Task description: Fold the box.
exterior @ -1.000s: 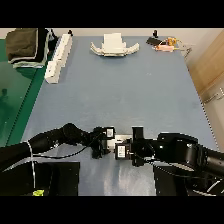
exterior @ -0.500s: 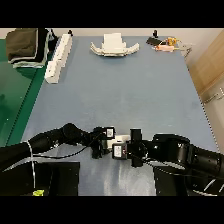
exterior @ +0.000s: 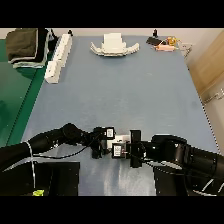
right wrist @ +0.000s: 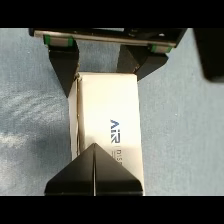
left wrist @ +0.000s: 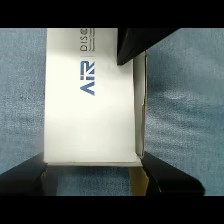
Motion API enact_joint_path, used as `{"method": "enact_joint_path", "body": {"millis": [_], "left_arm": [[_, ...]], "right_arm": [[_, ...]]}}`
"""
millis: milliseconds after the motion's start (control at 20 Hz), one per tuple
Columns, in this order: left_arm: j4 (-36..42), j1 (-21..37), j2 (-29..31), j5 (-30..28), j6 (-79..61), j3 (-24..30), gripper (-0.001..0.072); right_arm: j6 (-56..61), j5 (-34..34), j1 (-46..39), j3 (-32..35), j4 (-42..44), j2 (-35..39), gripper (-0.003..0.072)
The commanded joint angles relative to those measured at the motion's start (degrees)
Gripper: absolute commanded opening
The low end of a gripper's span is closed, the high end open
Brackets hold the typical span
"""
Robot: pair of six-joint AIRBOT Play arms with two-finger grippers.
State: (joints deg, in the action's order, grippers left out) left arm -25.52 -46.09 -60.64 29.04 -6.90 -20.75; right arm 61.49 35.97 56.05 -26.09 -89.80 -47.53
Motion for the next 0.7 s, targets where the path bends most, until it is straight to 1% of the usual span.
{"method": "enact_joint_path", "body": {"millis": [0, 150, 450, 650], "left_arm": [[0.04, 0.0, -0.02, 0.0, 0.04, -0.02, 0.0471], [0.04, 0.0, -0.02, 0.0, 0.04, -0.02, 0.0471], [0.04, 0.0, -0.02, 0.0, 0.04, -0.02, 0.0471], [0.04, 0.0, -0.02, 0.0, 0.04, -0.02, 0.0471]], "right_arm": [[-0.04, -0.28, 0.07, 0.09, 0.26, 0.0, 0.0005], [0.0, -2.49, 0.07, -0.24, 0.26, 1.75, 0.0005], [0.0, -3.63, 0.04, -1.11, -0.98, 5.42, 0.0005], [0.02, -3.78, 0.02, -1.09, -1.46, 5.44, 0.0006]]}}
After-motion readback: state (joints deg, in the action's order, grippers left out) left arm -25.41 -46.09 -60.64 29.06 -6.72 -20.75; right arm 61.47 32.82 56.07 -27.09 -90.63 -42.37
